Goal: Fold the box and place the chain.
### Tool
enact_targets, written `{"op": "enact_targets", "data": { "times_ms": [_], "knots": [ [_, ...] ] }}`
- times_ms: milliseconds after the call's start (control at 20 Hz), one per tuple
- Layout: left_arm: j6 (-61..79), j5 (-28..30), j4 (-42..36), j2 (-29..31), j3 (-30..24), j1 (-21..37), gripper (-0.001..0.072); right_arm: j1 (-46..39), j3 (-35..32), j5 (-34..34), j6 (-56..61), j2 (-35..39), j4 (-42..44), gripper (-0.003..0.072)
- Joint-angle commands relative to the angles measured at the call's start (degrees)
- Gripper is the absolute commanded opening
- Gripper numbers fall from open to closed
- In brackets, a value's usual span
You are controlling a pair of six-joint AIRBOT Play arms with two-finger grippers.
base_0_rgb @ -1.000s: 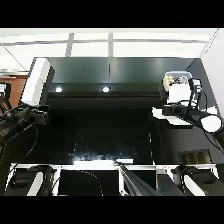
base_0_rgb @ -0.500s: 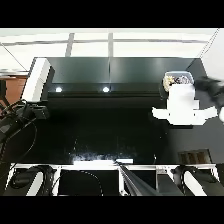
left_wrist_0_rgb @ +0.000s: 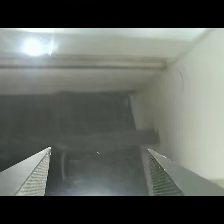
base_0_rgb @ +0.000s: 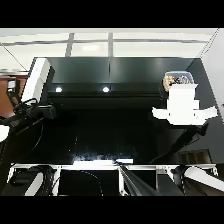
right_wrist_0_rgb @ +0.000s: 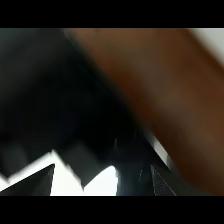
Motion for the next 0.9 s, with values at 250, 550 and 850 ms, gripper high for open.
{"op": "enact_targets", "data": {
  "times_ms": [250,550,850],
  "knots": [
    [0.2,0.8,0.0,-4.7,0.0,-7.9,0.0713,-1.1,4.8,14.2,-22.8,-10.1,8.2,0.0720],
    [0.2,1.8,-2.9,-7.1,0.1,-10.2,0.0712,3.7,10.2,15.1,-21.8,-15.3,3.7,0.0200],
    [0.2,3.1,-2.9,-7.6,0.1,-10.5,0.0712,4.5,10.2,20.4,-23.0,-15.1,3.6,0.0011]
  ]
}}
